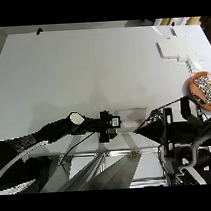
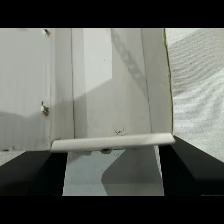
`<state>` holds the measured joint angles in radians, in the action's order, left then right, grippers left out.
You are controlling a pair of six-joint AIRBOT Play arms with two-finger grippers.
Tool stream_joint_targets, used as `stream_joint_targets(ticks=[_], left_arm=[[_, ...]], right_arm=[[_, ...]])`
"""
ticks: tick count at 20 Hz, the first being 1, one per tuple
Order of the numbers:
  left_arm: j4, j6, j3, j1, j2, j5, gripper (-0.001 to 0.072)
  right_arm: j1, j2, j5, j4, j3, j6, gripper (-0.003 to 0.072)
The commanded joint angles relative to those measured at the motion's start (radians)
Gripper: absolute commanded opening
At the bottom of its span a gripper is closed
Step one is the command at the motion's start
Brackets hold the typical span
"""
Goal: Fold the box and place the chain.
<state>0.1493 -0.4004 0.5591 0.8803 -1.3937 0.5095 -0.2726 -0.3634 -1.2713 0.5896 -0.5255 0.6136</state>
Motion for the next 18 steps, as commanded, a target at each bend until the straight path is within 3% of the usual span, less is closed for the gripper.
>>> stream_joint_targets(ticks=[1,8,10,11,12,14,16,18], left_arm=[[0.000,0.000,0.000,0.000,0.001,0.000,0.0207],[0.000,0.000,0.000,0.000,0.001,0.000,0.0207],[0.000,0.000,0.000,0.000,0.001,0.000,0.0207],[0.000,0.000,0.000,0.000,0.001,0.000,0.0207],[0.000,0.000,0.000,0.000,0.001,0.000,0.0207],[0.000,0.000,0.000,0.000,0.001,0.000,0.0207],[0.000,0.000,0.000,0.000,0.001,0.000,0.0207],[0.000,0.000,0.000,0.000,0.001,0.000,0.0207]], right_arm=[[-0.114,-0.087,0.073,-0.003,-0.001,-0.048,0.0018],[-0.198,-0.405,0.212,0.179,-0.001,-0.029,0.0029],[-0.198,-0.440,0.242,0.249,-0.001,0.023,0.0206],[-0.198,-0.437,0.236,0.271,-0.002,0.034,0.0278],[-0.196,-0.425,0.214,0.282,-0.002,0.034,0.0302],[-0.167,-0.375,0.093,0.343,-0.024,0.032,0.0293],[-0.098,-0.298,-0.012,0.500,-0.050,0.008,0.0217],[-0.004,-0.226,-0.051,0.615,-0.050,-0.147,0.0218]])
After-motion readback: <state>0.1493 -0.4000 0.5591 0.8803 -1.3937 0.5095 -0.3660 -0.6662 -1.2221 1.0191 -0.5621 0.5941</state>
